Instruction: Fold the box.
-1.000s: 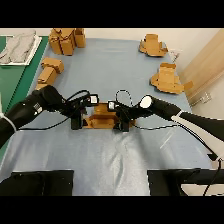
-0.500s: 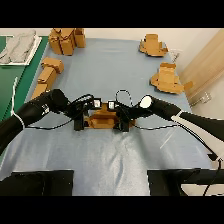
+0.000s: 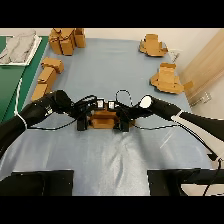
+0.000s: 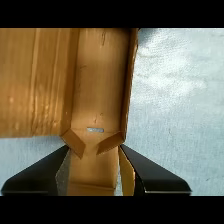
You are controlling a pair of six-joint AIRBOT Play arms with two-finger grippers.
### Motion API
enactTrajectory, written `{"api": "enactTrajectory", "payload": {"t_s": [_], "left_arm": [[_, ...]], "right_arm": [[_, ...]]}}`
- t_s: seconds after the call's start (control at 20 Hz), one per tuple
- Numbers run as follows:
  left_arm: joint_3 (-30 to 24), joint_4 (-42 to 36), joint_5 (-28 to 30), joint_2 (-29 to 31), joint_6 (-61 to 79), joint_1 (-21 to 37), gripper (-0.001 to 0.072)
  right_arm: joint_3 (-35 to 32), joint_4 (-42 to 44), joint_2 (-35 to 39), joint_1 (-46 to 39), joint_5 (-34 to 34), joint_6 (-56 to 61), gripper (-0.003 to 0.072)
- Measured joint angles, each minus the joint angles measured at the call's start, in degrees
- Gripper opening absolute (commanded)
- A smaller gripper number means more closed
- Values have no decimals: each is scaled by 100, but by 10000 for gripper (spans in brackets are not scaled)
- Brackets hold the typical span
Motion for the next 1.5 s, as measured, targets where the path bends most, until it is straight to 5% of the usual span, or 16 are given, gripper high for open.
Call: {"api": "enactTrajectory", "payload": {"t_s": [0.05, 0.1, 0.5, 0.55, 0.6, 1.1, 1.4, 1.5], "left_arm": [[0, 7, 0, 0, 9, -28, 400], [0, 17, 17, 0, 7, -57, 284], [0, 59, -76, 0, -33, -125, 261], [0, 52, -74, 0, -37, -125, 86], [-2, 59, -111, 0, -33, -125, 48], [0, -57, -94, 7, -87, -125, 49], [269, -87, -741, 461, -249, -120, 53], [382, -70, -820, 728, -282, -101, 233]], "right_arm": [[2, 0, 0, 0, -2, 2, 402], [0, 0, 0, 0, -2, 0, 401], [0, 0, 0, 0, 0, 24, 402], [0, 0, 0, 0, -2, 28, 401], [2, 0, 0, 0, -2, 35, 401], [2, 0, 0, 0, -2, 37, 402], [-2, 2, -2, -4, -2, 68, 401], [-4, 4, -2, -4, -2, 63, 401]]}}
